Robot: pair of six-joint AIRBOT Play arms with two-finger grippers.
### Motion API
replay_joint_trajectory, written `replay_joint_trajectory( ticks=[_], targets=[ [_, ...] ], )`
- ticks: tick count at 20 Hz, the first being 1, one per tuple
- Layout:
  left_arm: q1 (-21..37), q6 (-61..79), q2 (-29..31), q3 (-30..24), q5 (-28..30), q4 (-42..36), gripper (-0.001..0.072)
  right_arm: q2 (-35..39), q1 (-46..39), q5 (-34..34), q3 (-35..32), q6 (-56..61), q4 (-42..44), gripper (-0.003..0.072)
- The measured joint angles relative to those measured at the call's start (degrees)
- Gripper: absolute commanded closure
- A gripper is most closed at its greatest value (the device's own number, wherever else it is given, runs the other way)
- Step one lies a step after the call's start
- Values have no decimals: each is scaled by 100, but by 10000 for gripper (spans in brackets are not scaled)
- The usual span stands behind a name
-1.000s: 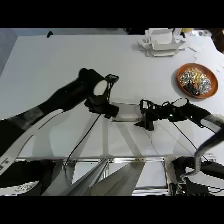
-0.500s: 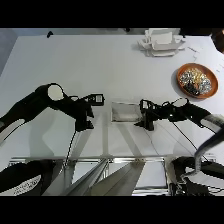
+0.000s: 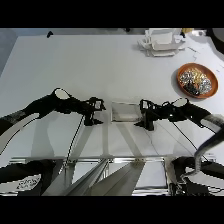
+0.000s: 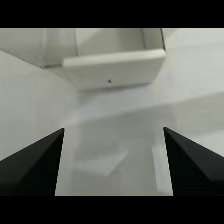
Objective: Fold the box and place the chain.
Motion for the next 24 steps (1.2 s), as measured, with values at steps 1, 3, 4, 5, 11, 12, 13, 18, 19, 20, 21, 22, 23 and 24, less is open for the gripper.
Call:
replay_joint_trajectory(
  ticks=[1, 3, 4, 5, 11, 12, 13, 18, 19, 20, 21, 22, 23, 24],
  targets=[
    [-11, 192, -46, -2, 24, -157, 10, 0, 0, 0, 0, -2, 0, 286],
    [-46, 520, -157, -2, 68, -376, 9, 0, 2, 0, 0, 0, 0, 286],
    [-70, 651, -216, 4, 79, -455, 9, 2, 0, 0, 0, 0, 0, 286],
    [-94, 745, -271, 15, 90, -511, 9, 2, 0, 0, 0, 0, 0, 286],
    [-280, 1056, -452, 59, 146, -649, 9, 0, 0, 0, 0, -2, 0, 286],
    [-297, 1064, -466, 63, 153, -675, 9, 2, 0, -2, 0, -2, 0, 286],
    [-310, 1080, -472, 63, 170, -708, 9, 2, 0, 0, 0, 0, 0, 286],
    [-356, 1088, -487, 63, 190, -973, 9, 0, 0, 0, 0, 0, 0, 286],
    [-358, 1049, -490, 63, 192, -988, 9, 2, 0, 0, 0, -2, 0, 286],
    [-361, 994, -490, 63, 190, -999, 9, 0, 2, 0, 0, -2, 0, 286],
    [-365, 931, -490, 63, 181, -1012, 9, 0, 0, 0, 0, 0, 0, 286],
    [-367, 894, -490, 63, 157, -1019, 9, 2, 2, 0, 0, -2, 0, 286],
    [-369, 855, -490, 63, 138, -1027, 9, 0, 0, 0, 0, -2, 0, 286],
    [-372, 817, -490, 63, 109, -1034, 9, 2, 0, 0, 0, -2, -2, 286]
  ],
)
